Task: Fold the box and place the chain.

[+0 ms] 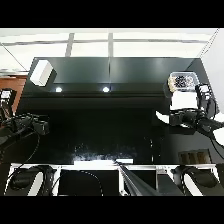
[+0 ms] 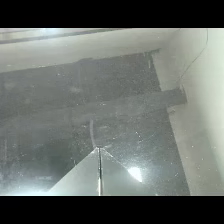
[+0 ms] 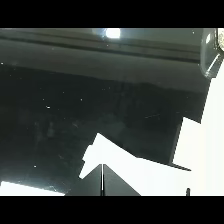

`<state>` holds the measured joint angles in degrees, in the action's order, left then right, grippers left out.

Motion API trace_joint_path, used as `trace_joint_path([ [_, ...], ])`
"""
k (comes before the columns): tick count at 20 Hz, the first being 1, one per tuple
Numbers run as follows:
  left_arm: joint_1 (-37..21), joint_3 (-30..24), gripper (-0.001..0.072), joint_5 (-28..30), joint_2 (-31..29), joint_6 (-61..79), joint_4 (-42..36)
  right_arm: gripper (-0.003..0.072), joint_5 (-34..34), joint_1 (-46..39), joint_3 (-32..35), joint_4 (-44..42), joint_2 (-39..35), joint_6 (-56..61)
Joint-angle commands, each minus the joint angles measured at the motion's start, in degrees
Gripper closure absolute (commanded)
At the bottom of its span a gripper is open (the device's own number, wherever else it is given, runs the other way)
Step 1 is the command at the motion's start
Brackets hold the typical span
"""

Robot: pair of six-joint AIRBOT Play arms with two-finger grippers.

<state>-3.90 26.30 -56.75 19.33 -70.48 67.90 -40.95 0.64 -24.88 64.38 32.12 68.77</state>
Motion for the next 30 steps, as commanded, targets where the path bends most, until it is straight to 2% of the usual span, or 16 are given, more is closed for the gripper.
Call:
trace_joint_path([
  [1, 0.00, -0.02, 0.0678, 0.00, -0.04, 0.00, 0.00, 0.0665, -0.02, 0.07, 0.02, -0.02, -0.07, 0.00],
  [13, 0.00, -0.04, 0.0678, 0.22, -0.04, 0.00, 0.00, 0.0665, 0.00, 0.07, 0.00, -0.02, -0.07, 0.00],
  [17, 0.00, -0.04, 0.0678, 2.36, -0.04, 0.00, 0.00, 0.0665, 0.02, 0.07, 0.00, -1.22, -0.07, 0.02],
  [21, 0.00, -0.11, 0.0678, 8.74, 0.00, 0.00, -0.42, 0.0665, 2.69, 0.07, 0.02, -7.23, -0.04, 0.00],
  [23, 0.02, -0.72, 0.0678, 14.49, 0.46, -0.02, -5.33, 0.0665, 12.44, -0.02, 0.02, -5.66, -0.02, 0.00],
  [25, 0.33, -1.33, 0.0679, 19.69, 2.29, 0.02, -14.12, 0.0666, 26.95, -2.10, -0.07, -2.45, 0.42, 0.92],
  [26, 0.76, -1.33, 0.0678, 20.68, 3.82, 0.02, -16.79, 0.0666, 31.67, -4.98, -0.50, -2.86, 1.27, 3.37],
  [27, 1.31, -1.33, 0.0669, 20.83, 5.25, 0.02, -17.88, 0.0666, 33.59, -9.44, -1.68, -2.86, 2.93, 6.38],
  [28, 2.19, -1.33, 0.0536, 20.68, 6.75, 0.15, -17.73, 0.0665, 32.94, -14.47, -3.48, -2.86, 5.20, 8.13],
  [29, 3.08, -1.33, 0.0308, 20.70, 8.13, 1.07, -17.40, 0.0665, 30.23, -20.00, -6.14, -2.82, 8.37, 8.59],
  [30, 3.98, -1.33, 0.0031, 20.72, 9.60, 2.47, -17.40, 0.0665, 26.49, -25.05, -9.07, -2.82, 11.41, 8.59],
])
